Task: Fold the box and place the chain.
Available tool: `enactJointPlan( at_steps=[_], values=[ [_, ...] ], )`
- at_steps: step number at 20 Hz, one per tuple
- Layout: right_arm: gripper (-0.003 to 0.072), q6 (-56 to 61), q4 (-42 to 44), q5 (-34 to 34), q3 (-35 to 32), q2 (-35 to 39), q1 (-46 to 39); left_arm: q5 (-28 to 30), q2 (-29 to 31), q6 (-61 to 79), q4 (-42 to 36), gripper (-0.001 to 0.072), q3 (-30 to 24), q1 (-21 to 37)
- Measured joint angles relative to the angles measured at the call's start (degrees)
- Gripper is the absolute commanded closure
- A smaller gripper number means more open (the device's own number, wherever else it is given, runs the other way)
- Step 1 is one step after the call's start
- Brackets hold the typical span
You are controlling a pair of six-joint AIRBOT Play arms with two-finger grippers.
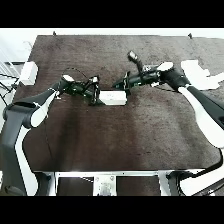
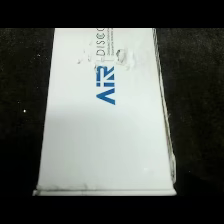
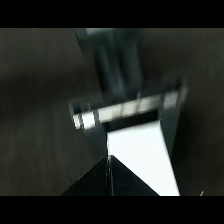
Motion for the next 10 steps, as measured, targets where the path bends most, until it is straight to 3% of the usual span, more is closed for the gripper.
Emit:
enactJointPlan(
  at_steps=[4, 10],
  values=[
    [0.0675, 1.64, 1.29, -2.84, -6.86, 11.02, -0.72, -0.02, 0.00, 0.07, 0.00, 0.0236, 0.00, 0.00],
    [0.0674, 3.78, 1.68, -14.34, -25.66, 29.42, -4.35, -0.35, -0.04, 0.11, -1.01, 0.0238, 0.00, 0.02]
  ],
)
